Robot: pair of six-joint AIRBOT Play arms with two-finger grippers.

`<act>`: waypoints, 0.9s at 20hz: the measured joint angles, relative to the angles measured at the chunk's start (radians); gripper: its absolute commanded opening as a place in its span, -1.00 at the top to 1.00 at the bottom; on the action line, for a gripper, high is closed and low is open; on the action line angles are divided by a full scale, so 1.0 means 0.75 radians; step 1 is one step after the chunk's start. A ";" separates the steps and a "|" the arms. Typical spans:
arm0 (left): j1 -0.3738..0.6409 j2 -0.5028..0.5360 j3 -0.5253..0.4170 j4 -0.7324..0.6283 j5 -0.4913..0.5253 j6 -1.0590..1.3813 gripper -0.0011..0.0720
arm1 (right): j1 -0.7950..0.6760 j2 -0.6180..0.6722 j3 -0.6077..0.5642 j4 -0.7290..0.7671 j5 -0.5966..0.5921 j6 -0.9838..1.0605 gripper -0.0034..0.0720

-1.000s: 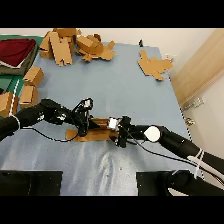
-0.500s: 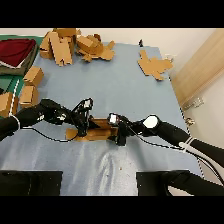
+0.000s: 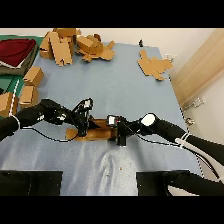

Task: Fold the box.

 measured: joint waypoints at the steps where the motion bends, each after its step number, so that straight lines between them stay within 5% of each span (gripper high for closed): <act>1: 0.000 0.000 0.000 -0.001 0.001 0.000 0.93 | -0.006 -0.011 0.005 -0.005 0.006 -0.005 -0.68; 18: 0.000 -0.001 0.000 -0.001 -0.010 -0.001 0.93 | -0.050 -0.135 0.078 0.070 0.127 -0.178 -0.68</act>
